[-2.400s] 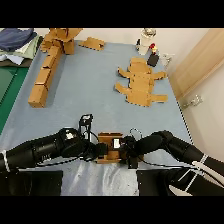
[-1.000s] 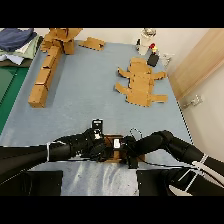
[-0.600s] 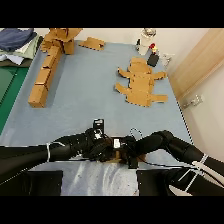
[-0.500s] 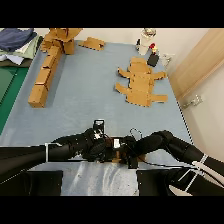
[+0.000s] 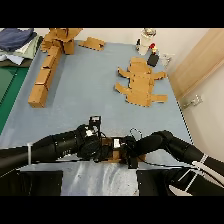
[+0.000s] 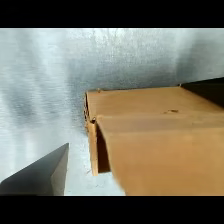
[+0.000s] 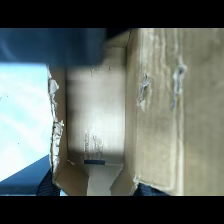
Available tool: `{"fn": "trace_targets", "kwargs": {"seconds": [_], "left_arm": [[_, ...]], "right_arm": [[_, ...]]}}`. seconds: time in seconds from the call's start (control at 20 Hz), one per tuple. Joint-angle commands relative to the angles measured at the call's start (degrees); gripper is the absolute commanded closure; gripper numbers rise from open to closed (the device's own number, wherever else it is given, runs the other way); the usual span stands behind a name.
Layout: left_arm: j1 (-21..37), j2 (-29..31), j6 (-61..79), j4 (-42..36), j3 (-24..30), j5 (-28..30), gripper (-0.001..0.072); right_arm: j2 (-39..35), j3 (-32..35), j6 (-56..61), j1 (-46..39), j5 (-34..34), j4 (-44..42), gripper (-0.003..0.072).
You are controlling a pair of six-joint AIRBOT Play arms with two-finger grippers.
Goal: Fold the box.
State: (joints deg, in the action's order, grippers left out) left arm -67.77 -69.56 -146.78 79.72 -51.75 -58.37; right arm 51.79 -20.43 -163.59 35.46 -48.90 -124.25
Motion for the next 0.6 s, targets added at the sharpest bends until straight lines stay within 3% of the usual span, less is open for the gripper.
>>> {"fn": "trace_targets", "kwargs": {"seconds": [0.0, 0.1, 0.15, 0.2, 0.25, 0.55], "left_arm": [[1.3, 2.8, 0.0, 1.1, 0.0, -1.0, 0.0214], [2.6, 3.5, 0.1, 1.1, 0.0, -3.1, 0.0215], [3.2, 3.5, 0.3, 1.1, 0.0, -4.0, 0.0246], [3.8, 3.5, 0.5, 1.1, 0.0, -4.3, 0.0341], [4.0, 3.6, 0.5, 1.1, 0.0, -4.1, 0.0354], [4.5, 3.9, 3.0, 1.1, 0.0, -4.2, 0.0354]], "right_arm": [[0.0, 0.0, 0.0, 0.0, 0.0, 0.0, 0.0167], [0.0, 0.0, 0.0, 0.0, 0.0, 0.0, 0.0166], [0.0, 0.0, 0.0, 0.0, 0.0, 0.0, 0.0167], [0.0, 0.0, 0.0, 0.0, 0.0, 0.0, 0.0166], [0.0, 0.0, 0.0, 0.0, 0.0, 0.0, 0.0166], [0.0, 0.0, 0.0, 0.0, 0.0, 0.0, 0.0166]]}}
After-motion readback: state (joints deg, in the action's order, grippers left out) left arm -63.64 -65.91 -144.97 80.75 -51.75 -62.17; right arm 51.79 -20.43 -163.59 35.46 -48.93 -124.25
